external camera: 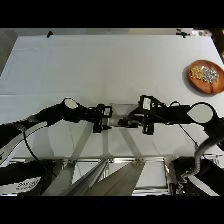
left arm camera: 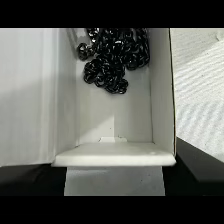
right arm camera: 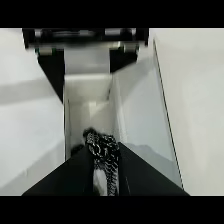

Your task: Fold the box and place the chain.

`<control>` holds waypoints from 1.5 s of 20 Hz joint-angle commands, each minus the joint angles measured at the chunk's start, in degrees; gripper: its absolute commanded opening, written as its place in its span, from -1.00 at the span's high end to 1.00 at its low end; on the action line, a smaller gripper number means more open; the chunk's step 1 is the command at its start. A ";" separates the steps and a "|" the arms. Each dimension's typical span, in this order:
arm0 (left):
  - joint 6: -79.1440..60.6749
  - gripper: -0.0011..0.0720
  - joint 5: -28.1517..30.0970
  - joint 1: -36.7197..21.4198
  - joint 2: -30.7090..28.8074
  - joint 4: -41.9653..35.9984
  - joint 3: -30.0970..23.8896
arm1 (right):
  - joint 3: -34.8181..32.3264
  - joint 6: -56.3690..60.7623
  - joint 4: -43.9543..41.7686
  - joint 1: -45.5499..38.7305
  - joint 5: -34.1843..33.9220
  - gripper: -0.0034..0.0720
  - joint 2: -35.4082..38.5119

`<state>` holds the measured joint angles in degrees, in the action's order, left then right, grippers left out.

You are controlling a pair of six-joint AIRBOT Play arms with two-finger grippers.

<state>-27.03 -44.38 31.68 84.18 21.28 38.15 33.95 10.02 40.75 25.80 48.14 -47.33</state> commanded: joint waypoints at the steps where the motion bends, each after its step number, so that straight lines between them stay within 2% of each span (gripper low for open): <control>1: 0.00 -0.06 0.00 -0.04 -0.04 0.00 0.02 | 0.02 -0.04 -3.50 5.01 -5.60 0.87 0.31; 5: 0.00 -0.06 0.00 -0.04 -0.04 0.00 0.02 | 0.02 0.66 -4.00 8.92 -10.51 0.88 -3.26; 9: 0.00 -0.06 0.00 -0.04 -0.04 0.00 0.02 | 0.02 3.50 -3.72 9.25 -10.58 0.87 -8.85; 10: 0.00 -0.06 0.02 -0.04 -0.04 0.00 0.02 | 0.02 4.57 -3.52 9.25 -10.95 0.76 -10.10; 11: 0.00 -0.06 0.02 -0.04 -0.04 0.00 0.02 | 0.02 5.29 -3.15 9.25 -11.45 0.31 -11.17; 12: 0.00 -0.06 0.00 -0.04 -0.04 0.00 0.02 | 0.02 5.29 -2.99 9.22 -11.89 0.03 -11.80; 16: 0.00 -0.06 0.02 -0.04 -0.04 0.00 0.02 | 0.02 5.31 -0.94 9.18 -12.52 0.02 -11.34; 18: 0.00 -0.06 0.00 -0.04 -0.04 0.00 0.02 | 0.02 5.97 2.29 9.16 -9.42 0.02 -9.57; 20: 0.00 -0.06 0.02 -0.04 -0.04 0.00 0.02 | 0.07 10.29 11.19 8.22 -4.33 0.02 -7.17; 22: 0.00 -0.06 0.00 -0.04 -0.04 0.00 0.02 | 0.92 15.72 19.82 3.52 5.84 0.03 -5.81; 23: 0.00 -0.06 0.02 -0.04 -0.04 0.00 0.02 | 1.68 16.59 21.42 -0.07 11.69 0.08 -5.68; 24: 0.00 -0.06 0.00 -0.04 -0.04 0.00 0.02 | 2.40 16.55 20.90 -3.63 15.98 0.15 -5.66; 27: 0.00 -0.06 0.02 -0.04 -0.04 0.00 0.02 | 5.16 15.41 12.41 -11.63 18.99 0.14 -5.18; 30: 0.00 -0.06 0.00 -0.04 -0.04 0.00 0.02 | 5.38 10.27 13.29 -16.06 20.37 0.14 -5.60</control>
<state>-27.03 -44.38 31.68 84.18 21.26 38.15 38.46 23.46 54.65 14.76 64.16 -52.84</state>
